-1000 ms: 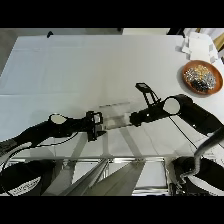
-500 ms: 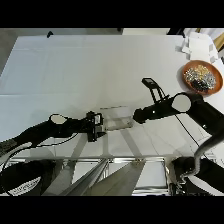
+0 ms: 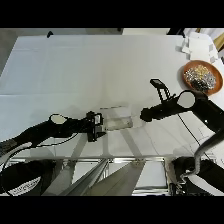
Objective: Fold the box and place the chain.
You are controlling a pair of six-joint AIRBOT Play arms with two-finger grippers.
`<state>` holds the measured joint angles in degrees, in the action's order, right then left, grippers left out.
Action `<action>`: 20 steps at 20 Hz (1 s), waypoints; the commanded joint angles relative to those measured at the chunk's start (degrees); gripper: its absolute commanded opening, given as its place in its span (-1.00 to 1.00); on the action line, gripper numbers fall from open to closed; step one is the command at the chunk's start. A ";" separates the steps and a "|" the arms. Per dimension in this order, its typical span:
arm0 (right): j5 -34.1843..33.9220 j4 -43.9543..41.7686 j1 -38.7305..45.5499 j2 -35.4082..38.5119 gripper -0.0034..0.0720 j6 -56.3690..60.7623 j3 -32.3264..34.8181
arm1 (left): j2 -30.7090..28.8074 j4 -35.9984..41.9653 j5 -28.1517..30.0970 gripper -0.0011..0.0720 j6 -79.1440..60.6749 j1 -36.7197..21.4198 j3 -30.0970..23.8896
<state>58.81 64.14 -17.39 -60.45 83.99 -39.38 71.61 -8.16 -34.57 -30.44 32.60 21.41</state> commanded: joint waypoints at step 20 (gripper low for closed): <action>-12.92 -21.75 0.55 -6.64 -0.75 -21.35 11.15 | -0.02 0.00 0.02 -0.79 0.00 0.00 -0.02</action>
<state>47.07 45.78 -15.68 -66.65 64.14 -28.42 71.61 -8.16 -34.54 -30.41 32.60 21.41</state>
